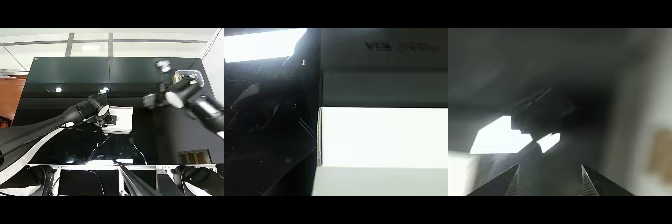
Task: Fold the box and place the chain.
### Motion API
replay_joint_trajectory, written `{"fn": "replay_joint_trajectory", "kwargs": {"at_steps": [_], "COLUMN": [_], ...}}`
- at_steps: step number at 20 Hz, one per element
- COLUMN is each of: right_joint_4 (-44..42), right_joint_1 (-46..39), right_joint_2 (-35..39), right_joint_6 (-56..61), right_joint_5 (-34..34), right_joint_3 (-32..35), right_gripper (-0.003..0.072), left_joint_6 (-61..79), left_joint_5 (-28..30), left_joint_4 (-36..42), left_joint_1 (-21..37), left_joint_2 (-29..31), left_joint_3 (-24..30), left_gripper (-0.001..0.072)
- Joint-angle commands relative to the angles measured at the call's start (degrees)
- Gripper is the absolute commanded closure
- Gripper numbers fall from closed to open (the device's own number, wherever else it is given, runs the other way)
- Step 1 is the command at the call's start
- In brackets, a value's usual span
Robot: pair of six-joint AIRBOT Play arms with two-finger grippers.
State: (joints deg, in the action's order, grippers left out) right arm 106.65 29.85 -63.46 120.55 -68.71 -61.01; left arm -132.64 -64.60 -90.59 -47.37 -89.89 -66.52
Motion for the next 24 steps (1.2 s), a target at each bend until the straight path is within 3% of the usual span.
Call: {"fn": "replay_joint_trajectory", "kwargs": {"at_steps": [1, 2, 5, 7, 9, 11, 13, 15, 18, 24], "right_joint_4": [14.78, 12.66, -1.27, -10.75, -16.15, -20.41, -22.88, -25.29, -28.35, -30.99], "right_joint_1": [-12.28, -17.29, -31.15, -36.3, -38.93, -40.39, -41.4, -41.99, -42.23, -42.36], "right_joint_2": [2.54, 1.57, -5.09, -11.61, -19.93, -28.35, -36.11, -40.33, -43.15, -45.38], "right_joint_6": [-1.07, -1.03, -1.07, -1.09, -1.05, 0.15, 5.14, 8.44, 10.88, 12.74], "right_joint_5": [6.6, 11.74, 25.81, 29.62, 24.7, 15.26, 5.68, 3.58, 6.1, 6.01], "right_joint_3": [1.44, 2.75, 3.8, 0.39, -8.35, -19.12, -29.97, -36.04, -39.21, -39.34], "right_gripper": [0.023, -0.0034, -0.0034, -0.0034, -0.0034, -0.0034, 0.0089, 0.0107, 0.0108, 0.0136], "left_joint_6": [-0.02, -0.02, -0.02, -0.02, -0.02, -0.02, -0.02, -0.02, -0.02, -0.02], "left_joint_5": [0.02, 0.02, 0.02, 0.09, 0.07, 0.02, -0.02, -0.02, -0.04, -0.04], "left_joint_4": [0.0, 0.0, 0.0, 0.0, 0.0, 0.0, 0.02, 0.02, 0.02, 0.0], "left_joint_1": [0.0, 0.0, 0.0, 0.0, 0.0, 0.0, 0.0, 0.0, 0.0, 0.0], "left_joint_2": [-0.02, -0.02, -0.02, -0.02, -0.02, -0.02, -0.02, -0.02, -0.02, -0.02], "left_joint_3": [-0.04, -0.04, -0.04, -0.04, -0.04, -0.04, -0.04, -0.04, -0.04, -0.04], "left_gripper": [0.0678, 0.0678, 0.0678, 0.0678, 0.0678, 0.0678, 0.0678, 0.0678, 0.0678, 0.0678]}}
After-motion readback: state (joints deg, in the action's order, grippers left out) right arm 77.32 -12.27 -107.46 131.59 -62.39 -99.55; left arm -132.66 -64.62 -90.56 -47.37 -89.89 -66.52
